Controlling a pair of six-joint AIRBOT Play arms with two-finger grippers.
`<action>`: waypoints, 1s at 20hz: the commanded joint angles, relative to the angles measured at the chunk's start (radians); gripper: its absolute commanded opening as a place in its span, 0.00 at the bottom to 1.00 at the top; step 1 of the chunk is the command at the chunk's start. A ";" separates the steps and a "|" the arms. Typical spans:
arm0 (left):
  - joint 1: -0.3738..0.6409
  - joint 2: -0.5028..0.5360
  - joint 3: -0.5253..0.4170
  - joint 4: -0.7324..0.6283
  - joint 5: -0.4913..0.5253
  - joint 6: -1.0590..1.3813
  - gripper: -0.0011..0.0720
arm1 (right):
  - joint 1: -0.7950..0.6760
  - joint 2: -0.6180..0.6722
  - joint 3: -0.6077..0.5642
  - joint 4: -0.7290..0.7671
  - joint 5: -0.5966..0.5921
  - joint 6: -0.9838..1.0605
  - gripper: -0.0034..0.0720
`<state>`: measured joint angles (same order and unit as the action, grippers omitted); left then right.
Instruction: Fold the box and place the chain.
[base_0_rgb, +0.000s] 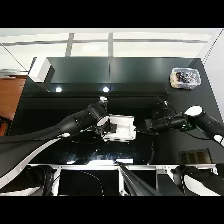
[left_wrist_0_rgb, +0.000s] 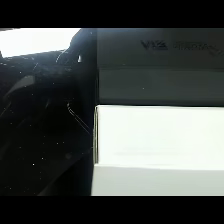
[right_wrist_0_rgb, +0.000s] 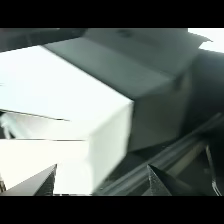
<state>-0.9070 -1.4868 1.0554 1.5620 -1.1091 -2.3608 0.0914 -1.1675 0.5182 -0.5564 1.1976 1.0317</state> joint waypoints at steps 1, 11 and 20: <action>0.000 0.000 0.000 0.000 0.000 0.000 0.06 | 0.088 -0.002 0.023 0.013 -0.038 0.037 0.88; 0.000 0.000 0.000 0.001 0.001 0.000 0.06 | 0.452 -0.003 0.154 -0.482 -0.300 0.698 0.61; 0.000 -0.005 0.000 0.000 0.001 0.000 0.06 | 0.645 -0.041 0.280 -0.837 -0.191 1.214 0.45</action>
